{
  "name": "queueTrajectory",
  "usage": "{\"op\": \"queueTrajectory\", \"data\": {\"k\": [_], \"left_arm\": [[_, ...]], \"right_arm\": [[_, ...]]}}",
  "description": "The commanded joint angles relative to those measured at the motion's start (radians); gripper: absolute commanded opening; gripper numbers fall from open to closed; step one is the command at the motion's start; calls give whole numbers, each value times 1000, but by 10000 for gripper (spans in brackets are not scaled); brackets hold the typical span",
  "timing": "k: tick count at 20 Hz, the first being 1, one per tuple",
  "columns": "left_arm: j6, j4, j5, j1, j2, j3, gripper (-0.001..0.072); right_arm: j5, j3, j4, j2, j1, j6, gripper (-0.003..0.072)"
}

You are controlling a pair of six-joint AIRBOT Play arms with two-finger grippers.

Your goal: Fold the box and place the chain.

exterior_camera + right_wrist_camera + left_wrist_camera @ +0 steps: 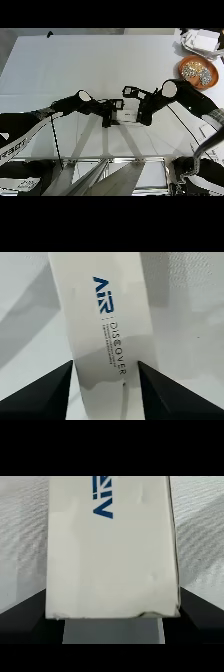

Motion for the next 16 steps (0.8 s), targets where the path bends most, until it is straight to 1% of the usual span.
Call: {"op": "queueTrajectory", "data": {"k": [1, 8, 10, 11, 13, 14, 15, 16], "left_arm": [[-3, -2, 12, 0, 0, 0, 271], [-3, -2, 12, 0, 0, 0, 271], [-3, -2, 12, 0, 0, 0, 271], [-3, -2, 12, 0, 0, 0, 271], [-3, -2, 12, 0, 0, 0, 271], [-3, -2, 12, 0, 0, 0, 271], [-3, -2, 12, 0, 0, 0, 271], [-3, -2, 12, 0, 0, 0, 271]], "right_arm": [[-8, 0, 2, 31, 2, -1, 542], [-13, 0, 17, 60, 0, -1, 542], [-27, 0, 50, 74, -2, -1, 522], [-33, 0, 120, 78, -16, -3, 456], [-32, -3, 298, 78, -65, -53, 266], [-32, -10, 366, 78, -90, -97, 111], [-34, -24, 422, 78, -111, -134, 17], [-34, -50, 481, 78, -131, -175, 15]]}}
